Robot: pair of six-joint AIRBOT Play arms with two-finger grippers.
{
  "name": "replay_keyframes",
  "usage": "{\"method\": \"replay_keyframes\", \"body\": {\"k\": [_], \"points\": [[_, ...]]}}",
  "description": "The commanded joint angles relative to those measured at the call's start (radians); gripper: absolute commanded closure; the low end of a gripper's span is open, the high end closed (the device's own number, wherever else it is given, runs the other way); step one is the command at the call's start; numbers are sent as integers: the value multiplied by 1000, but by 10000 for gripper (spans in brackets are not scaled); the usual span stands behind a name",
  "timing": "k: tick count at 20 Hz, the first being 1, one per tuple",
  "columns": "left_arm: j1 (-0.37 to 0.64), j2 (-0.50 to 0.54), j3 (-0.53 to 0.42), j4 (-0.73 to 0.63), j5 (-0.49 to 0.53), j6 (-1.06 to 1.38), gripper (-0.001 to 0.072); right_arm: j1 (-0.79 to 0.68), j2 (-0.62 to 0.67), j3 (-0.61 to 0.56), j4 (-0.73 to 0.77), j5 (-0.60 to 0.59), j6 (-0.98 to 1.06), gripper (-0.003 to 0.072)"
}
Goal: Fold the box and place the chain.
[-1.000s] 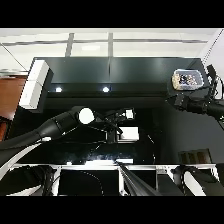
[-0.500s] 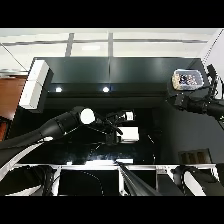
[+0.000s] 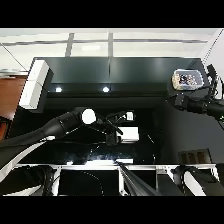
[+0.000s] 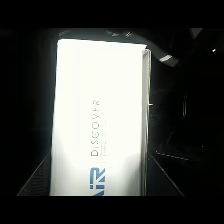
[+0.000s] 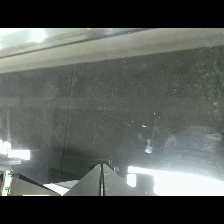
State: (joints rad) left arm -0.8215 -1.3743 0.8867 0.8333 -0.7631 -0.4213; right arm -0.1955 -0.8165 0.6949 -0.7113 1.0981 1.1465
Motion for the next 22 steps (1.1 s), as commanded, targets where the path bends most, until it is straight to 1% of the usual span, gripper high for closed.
{"method": "replay_keyframes", "body": {"k": [1, 5, 6, 7, 8, 9, 10, 11, 14, 16, 19, 22], "points": [[0, -24, 1, 1, 2, 2, -2, 0, 0, 1, 0, 0, 0, 658], [-8, -51, 1, 4, 31, 1, 2, 0, 0, 1, 0, -5, 1, 657], [-8, -50, 2, 17, 32, 1, 25, 0, 0, 1, 0, -5, 1, 657], [-8, -47, 2, 40, 31, -17, 122, 0, 0, 1, 0, -4, 1, 658], [-7, -44, 2, 73, 30, -54, 195, 0, 0, 1, 0, -5, 1, 657], [-6, -40, 2, 100, 27, -88, 328, -1, 0, 1, 0, -5, 1, 657], [-4, -35, 2, 123, 14, -117, 528, -4, 0, 1, 0, -4, 1, 657], [3, -24, 2, 145, -11, -151, 555, -4, 0, 1, -1, -5, 1, 658], [69, 43, 1, 227, -105, -304, 556, -4, 0, 1, 0, -5, 1, 658], [164, 110, 1, 287, -195, -415, 556, -4, 0, 1, 0, -4, 1, 657], [398, 227, -37, 322, -322, -524, 556, -4, 0, 1, 0, -3, 1, 657], [711, 358, -121, 336, -418, -530, 556, -4, 0, 1, -1, -4, 0, 657]]}}
